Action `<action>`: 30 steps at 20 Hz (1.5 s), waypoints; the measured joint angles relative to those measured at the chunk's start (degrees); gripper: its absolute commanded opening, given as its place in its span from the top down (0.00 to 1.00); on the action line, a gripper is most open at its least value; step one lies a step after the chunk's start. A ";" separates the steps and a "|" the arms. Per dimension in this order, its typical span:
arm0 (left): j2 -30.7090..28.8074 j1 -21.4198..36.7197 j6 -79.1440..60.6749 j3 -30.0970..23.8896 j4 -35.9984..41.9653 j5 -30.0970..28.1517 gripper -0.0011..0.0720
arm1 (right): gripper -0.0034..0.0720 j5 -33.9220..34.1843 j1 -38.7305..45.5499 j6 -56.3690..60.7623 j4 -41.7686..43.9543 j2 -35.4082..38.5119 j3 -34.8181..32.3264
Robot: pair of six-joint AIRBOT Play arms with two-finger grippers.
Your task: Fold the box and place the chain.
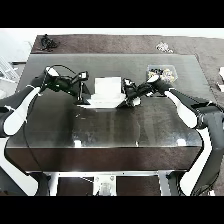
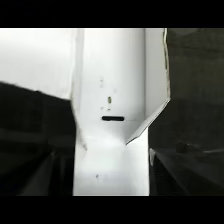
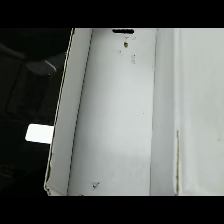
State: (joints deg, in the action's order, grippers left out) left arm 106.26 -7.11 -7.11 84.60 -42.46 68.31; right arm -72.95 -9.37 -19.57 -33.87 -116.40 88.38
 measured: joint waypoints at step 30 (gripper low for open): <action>0.22 -4.70 -6.19 -4.55 7.72 -7.43 0.55 | 0.21 0.00 0.00 0.02 0.00 0.00 0.00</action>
State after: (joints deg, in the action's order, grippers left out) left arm 106.48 -11.81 -13.30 80.05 -34.74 60.88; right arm -72.95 -9.37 -19.55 -33.87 -116.40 88.38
